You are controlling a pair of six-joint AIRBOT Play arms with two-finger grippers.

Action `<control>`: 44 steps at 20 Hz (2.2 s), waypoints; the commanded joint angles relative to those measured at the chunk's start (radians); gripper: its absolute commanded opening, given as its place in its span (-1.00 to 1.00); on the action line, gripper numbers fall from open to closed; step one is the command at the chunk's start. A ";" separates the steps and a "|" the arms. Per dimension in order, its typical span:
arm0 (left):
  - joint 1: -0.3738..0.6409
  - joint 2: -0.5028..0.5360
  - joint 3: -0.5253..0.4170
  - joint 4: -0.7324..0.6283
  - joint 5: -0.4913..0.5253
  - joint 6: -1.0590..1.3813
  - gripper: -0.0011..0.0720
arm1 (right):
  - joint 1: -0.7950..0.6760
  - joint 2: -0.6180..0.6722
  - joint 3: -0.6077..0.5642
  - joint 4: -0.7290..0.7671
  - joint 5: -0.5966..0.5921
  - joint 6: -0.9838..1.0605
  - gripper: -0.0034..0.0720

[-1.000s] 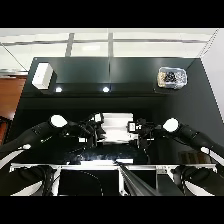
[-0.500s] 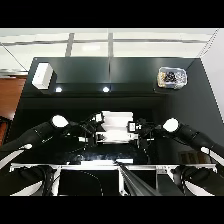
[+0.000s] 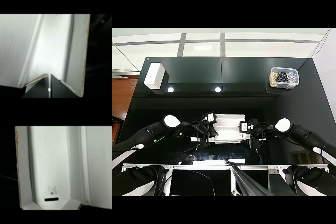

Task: Fold the box and place the chain.

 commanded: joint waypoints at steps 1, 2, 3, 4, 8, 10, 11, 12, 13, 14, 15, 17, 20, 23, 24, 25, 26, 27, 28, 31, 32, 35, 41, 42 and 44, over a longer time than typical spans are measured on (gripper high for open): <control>0.026 0.026 0.018 0.015 -0.053 -0.085 -0.90 | 0.000 -0.001 0.000 0.000 0.001 0.000 0.17; 0.048 0.050 0.024 0.051 -0.070 -0.123 -0.90 | 0.000 -0.001 0.000 0.000 0.001 0.000 0.17; 0.079 0.083 0.028 0.121 -0.068 -0.203 -0.90 | 0.000 -0.001 0.000 0.000 0.001 0.000 0.17; 0.118 0.116 0.028 0.188 -0.062 -0.318 -0.90 | 0.000 -0.001 0.000 0.000 0.001 0.000 0.17; 0.401 0.220 0.028 0.237 -0.146 -0.931 -0.90 | 0.000 -0.001 0.000 0.000 0.001 0.000 0.17; 0.540 0.231 0.027 0.311 -0.264 -0.964 -0.90 | 0.000 0.000 0.000 0.000 0.001 0.000 0.17; 0.598 0.227 0.014 0.332 -0.292 -1.057 -0.90 | 0.000 0.000 0.000 0.000 0.001 0.000 0.17; 0.649 0.226 -0.013 0.341 -0.292 -1.235 -0.90 | 0.000 -0.001 0.000 0.000 0.001 0.000 0.17; 0.687 0.226 -0.043 0.347 -0.299 -1.373 -0.90 | 0.000 -0.001 0.000 0.000 0.001 0.000 0.17; 0.715 0.225 -0.068 0.344 -0.311 -1.410 -0.89 | 0.000 -0.001 0.000 0.000 0.000 0.000 0.17; 0.729 0.221 -0.089 0.346 -0.326 -1.402 -0.89 | 0.000 -0.001 0.000 0.000 0.001 0.000 0.17; 0.735 0.188 -0.106 0.360 -0.352 -1.398 -0.90 | 0.000 -0.001 0.000 0.000 0.001 0.000 0.17; 0.732 0.074 -0.106 0.336 -0.405 -1.357 -0.90 | 0.000 0.000 0.000 0.000 0.001 0.000 0.17; 0.703 -0.019 -0.106 0.305 -0.412 -1.302 -0.90 | 0.000 0.000 0.000 0.000 0.001 0.000 0.17; 0.687 -0.043 -0.106 0.290 -0.409 -1.278 -0.90 | 0.000 -0.001 0.000 0.000 0.001 0.000 0.17; 0.672 -0.060 -0.106 0.264 -0.408 -1.244 -0.90 | 0.000 -0.001 0.000 0.000 0.001 0.000 0.17; 0.655 -0.072 -0.106 0.232 -0.403 -1.212 -0.90 | 0.000 -0.001 0.000 0.000 0.001 0.000 0.17; 0.640 -0.079 -0.106 0.198 -0.397 -1.181 -0.90 | 0.000 -0.001 0.000 0.000 0.001 0.000 0.17; 0.629 -0.087 -0.106 0.154 -0.393 -1.146 -0.90 | 0.000 -0.001 0.000 0.000 0.001 0.000 0.17; 0.603 -0.115 -0.106 0.074 -0.412 -1.061 -0.90 | 0.000 -0.001 0.000 0.000 0.001 0.000 0.17; 0.591 -0.119 -0.106 0.079 -0.410 -1.051 -0.90 | 0.000 -0.001 0.000 0.000 0.000 0.000 0.17; 0.533 -0.117 -0.105 0.078 -0.409 -1.038 -0.91 | 0.000 -0.001 0.000 0.000 0.001 0.000 0.17; 0.418 -0.084 -0.063 0.082 -0.380 -1.038 -0.91 | 0.000 -0.001 0.000 0.000 0.001 0.000 0.17; 0.410 -0.071 -0.050 0.082 -0.382 -1.042 -0.91 | 0.000 -0.001 0.000 0.000 0.001 0.000 0.17; 0.407 -0.050 -0.029 0.082 -0.410 -1.043 -0.90 | 0.000 -0.001 0.000 0.000 0.001 0.000 0.17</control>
